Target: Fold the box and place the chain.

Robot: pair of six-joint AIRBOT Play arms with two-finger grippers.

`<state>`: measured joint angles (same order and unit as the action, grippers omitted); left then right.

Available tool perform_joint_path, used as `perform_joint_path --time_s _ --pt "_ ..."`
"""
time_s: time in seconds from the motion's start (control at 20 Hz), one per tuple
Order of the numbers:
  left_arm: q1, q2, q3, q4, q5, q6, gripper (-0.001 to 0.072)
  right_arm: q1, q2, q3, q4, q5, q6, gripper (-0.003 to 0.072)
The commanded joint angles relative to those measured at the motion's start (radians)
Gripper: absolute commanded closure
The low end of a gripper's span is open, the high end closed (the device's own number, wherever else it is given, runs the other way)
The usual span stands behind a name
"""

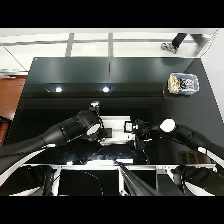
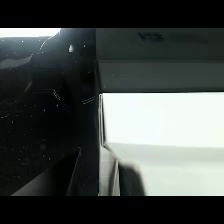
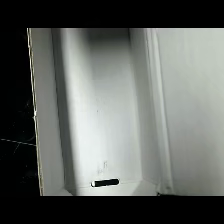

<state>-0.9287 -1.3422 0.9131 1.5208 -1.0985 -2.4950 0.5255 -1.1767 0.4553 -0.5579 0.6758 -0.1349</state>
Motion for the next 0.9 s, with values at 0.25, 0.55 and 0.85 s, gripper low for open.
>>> perform_joint_path --time_s 0.25,0.55,0.85 --pt "0.0 -0.037 0.005 -0.019 0.042 -0.025 0.0438 0.0 0.0 0.0 0.0 0.0 0.0 0.0501" --pt "0.0 -0.039 0.005 -0.039 0.053 -0.018 0.0682 0.0 0.0 0.0 0.0 0.0 0.0 0.0501" --pt "0.0 -0.039 0.006 -0.042 0.047 -0.017 0.0682 0.0 0.0 0.0 0.0 0.0 0.0 0.0501"
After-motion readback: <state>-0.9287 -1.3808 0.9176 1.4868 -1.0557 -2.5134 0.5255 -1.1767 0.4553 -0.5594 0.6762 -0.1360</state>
